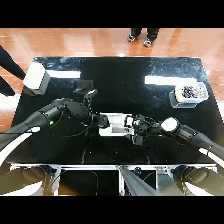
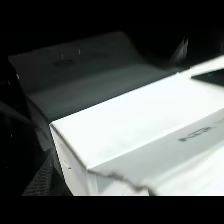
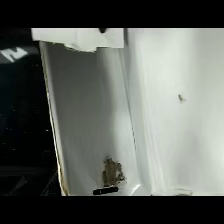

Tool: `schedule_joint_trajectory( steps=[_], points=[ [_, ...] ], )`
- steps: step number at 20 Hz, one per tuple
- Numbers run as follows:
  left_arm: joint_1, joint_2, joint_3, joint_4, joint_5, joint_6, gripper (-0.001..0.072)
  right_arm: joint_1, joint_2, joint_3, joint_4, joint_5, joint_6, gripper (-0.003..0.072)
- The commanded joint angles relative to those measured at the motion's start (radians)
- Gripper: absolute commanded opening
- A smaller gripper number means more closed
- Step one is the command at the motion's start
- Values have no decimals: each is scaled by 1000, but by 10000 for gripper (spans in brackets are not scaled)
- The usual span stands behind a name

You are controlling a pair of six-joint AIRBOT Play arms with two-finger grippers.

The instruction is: Fold the box and place the chain.

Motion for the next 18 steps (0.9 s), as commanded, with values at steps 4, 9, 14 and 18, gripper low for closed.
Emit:
schedule_joint_trajectory(
  steps=[4,9,14,18],
  points=[
    [13,0,52,17,119,-4,635,0,0,0,0,-5,1,552],
    [24,-2,51,34,154,-4,635,0,0,0,1,-5,1,553],
    [25,-2,50,34,182,0,635,0,0,0,0,-5,1,553],
    [16,-3,42,34,163,0,635,0,0,0,1,-5,1,553]
  ],
)
